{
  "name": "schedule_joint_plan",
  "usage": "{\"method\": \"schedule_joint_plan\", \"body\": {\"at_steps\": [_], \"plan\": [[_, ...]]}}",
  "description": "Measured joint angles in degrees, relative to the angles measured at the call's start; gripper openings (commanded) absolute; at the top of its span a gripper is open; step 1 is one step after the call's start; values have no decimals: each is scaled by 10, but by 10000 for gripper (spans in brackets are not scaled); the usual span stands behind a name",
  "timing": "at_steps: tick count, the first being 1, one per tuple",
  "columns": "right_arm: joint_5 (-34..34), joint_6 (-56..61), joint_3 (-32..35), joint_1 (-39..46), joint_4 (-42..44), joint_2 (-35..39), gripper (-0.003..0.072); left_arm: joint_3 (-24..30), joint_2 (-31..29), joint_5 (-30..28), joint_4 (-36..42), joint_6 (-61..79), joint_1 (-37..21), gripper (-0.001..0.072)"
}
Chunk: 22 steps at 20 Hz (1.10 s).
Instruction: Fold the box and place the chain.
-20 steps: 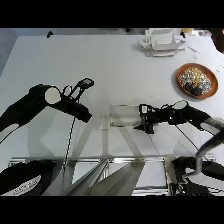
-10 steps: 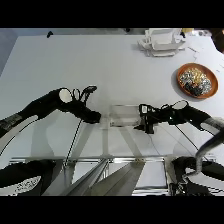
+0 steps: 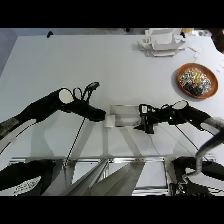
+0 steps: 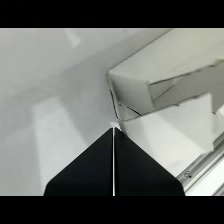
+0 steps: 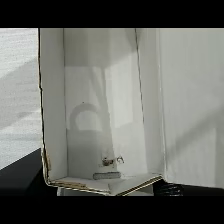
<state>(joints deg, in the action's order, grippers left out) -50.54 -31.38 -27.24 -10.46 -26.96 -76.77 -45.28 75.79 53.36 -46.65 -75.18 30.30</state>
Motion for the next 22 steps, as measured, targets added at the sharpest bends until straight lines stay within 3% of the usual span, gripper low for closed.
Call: {"method": "schedule_joint_plan", "body": {"at_steps": [2, 8, 9, 10, 11, 22], "plan": [[0, 0, 0, 0, 0, 0, 400, 0, -9, -2, 7, 2, 1, 142], [0, 0, 0, 0, 0, 0, 400, 0, -5, 0, 22, 5, 19, 159], [0, 0, 0, 0, 0, 0, 400, 0, -2, -4, 26, 6, 24, 211], [0, 0, 0, 0, 0, 0, 400, 0, 0, -5, 27, 5, 29, 328], [0, 0, 0, 0, 0, 0, 400, 0, 2, -1, 27, 5, 33, 402], [0, 0, 0, 0, 0, 0, 400, -4, 5, -19, 32, -10, 61, 408]]}}
